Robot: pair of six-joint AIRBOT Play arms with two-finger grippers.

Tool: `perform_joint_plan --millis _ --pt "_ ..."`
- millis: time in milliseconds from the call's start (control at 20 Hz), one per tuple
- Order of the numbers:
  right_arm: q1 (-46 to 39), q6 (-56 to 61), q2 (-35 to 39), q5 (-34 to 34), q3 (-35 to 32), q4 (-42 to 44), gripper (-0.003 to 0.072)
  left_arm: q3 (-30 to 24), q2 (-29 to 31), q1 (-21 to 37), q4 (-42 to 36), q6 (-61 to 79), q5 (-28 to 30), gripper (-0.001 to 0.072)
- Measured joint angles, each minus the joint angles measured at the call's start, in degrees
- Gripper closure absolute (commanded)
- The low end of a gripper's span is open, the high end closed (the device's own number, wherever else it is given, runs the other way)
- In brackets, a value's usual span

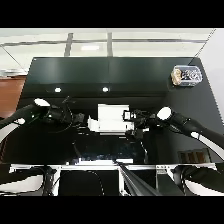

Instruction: Fold the box and place the chain.

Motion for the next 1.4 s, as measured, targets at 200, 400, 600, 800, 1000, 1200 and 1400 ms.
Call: perform_joint_plan --millis 200,400,600,800,1000,1200,1400 --pt "0.0 0.0 0.0 0.0 0.0 0.0 0.0365 2.5 -0.2 -0.9 -0.4 0.5 -2.4 0.0004" --pt "0.0 0.0 0.0 0.0 0.0 0.0 0.0365 4.1 -0.2 -2.8 -0.9 -0.4 -3.6 0.0096" --pt "0.0 0.0 0.0 0.0 0.0 0.0 0.0365 6.1 -0.2 -6.4 -0.9 -2.7 -3.5 0.0305" --pt "0.0 0.0 0.0 0.0 0.0 0.0 0.0365 9.7 -0.2 -10.8 4.1 -11.1 -1.9 0.0305" --pt "0.0 0.0 0.0 0.0 0.0 0.0 0.0366 14.0 -0.2 -16.2 14.0 -23.0 -0.3 0.0305" --pt "0.0 0.0 0.0 0.0 0.0 0.0 0.0365 17.2 -0.2 -21.2 24.1 -34.2 1.4 0.0305" --pt "0.0 0.0 0.0 0.0 0.0 0.0 0.0365 18.4 -0.2 -25.0 32.9 -44.8 4.2 0.0305"
